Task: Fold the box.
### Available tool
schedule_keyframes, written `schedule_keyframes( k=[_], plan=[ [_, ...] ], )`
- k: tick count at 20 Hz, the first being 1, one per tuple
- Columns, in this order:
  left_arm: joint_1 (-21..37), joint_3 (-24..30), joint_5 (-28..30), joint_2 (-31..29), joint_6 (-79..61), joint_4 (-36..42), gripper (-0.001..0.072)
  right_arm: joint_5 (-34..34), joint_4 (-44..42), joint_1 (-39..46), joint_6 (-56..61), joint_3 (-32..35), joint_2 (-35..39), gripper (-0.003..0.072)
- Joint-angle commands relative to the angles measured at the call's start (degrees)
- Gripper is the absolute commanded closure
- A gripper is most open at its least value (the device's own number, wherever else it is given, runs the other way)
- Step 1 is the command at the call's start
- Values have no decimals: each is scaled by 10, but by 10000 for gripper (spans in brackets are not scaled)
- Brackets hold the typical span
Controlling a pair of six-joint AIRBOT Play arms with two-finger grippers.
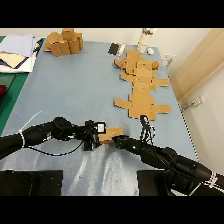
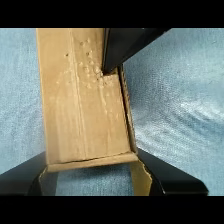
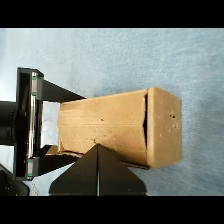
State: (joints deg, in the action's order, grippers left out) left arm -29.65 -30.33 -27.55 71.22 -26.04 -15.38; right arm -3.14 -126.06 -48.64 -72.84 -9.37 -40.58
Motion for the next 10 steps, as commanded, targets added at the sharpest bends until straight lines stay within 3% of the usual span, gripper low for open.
schedule_keyframes(
  k=[1,6,10],
  plan=[
    [0,0,0,0,0,0,99,0,0,0,0,0,-1,683],
    [0,0,0,0,0,0,99,-11,3,0,-1,-6,7,683],
    [0,0,0,0,0,0,99,-126,67,4,-2,-70,70,683]
  ],
)
